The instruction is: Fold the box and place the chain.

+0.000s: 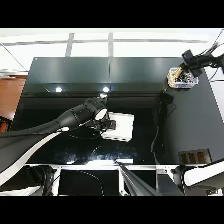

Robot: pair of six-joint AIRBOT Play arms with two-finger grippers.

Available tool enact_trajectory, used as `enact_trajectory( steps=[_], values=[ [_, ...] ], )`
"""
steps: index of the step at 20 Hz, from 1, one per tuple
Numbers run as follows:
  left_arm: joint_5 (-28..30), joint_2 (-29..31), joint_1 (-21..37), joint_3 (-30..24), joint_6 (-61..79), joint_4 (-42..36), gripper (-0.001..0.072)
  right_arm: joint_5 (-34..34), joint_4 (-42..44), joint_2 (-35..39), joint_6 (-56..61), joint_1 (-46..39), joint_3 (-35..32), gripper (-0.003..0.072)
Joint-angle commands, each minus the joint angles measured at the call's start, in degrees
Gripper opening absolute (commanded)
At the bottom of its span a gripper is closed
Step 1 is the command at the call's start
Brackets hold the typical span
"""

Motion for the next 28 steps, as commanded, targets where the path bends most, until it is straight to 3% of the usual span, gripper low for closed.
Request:
enact_trajectory(
  steps=[1, 10, 14, 19, 22, 28],
  values=[
    [0.0, 0.0, 0.0, 0.0, 0.0, 0.0, 0.0029, 2.3, 0.1, 7.4, -11.8, -0.7, 0.2, 0.0039],
    [0.0, 0.0, 0.0, 0.0, 0.0, -0.2, 0.0029, 9.9, 0.5, 33.8, -28.9, -0.6, 0.2, 0.0039],
    [0.1, 0.0, 0.0, 0.0, 0.0, -0.2, 0.0029, 13.0, 2.6, 42.2, -30.2, 2.3, -0.8, 0.0039],
    [0.3, 0.0, 0.0, 0.0, 0.0, -0.2, 0.0029, 19.6, 2.4, 48.1, -32.2, 13.1, -0.8, 0.0038],
    [0.5, 0.0, 0.0, 0.0, 0.0, -0.2, 0.0029, 29.4, 3.0, 49.6, -35.9, 17.1, -1.1, 0.0038],
    [0.5, 0.0, 0.0, 0.0, 0.0, -0.2, 0.0029, 34.5, 9.7, 50.2, -38.6, 23.3, -7.4, 0.0038]
  ],
)
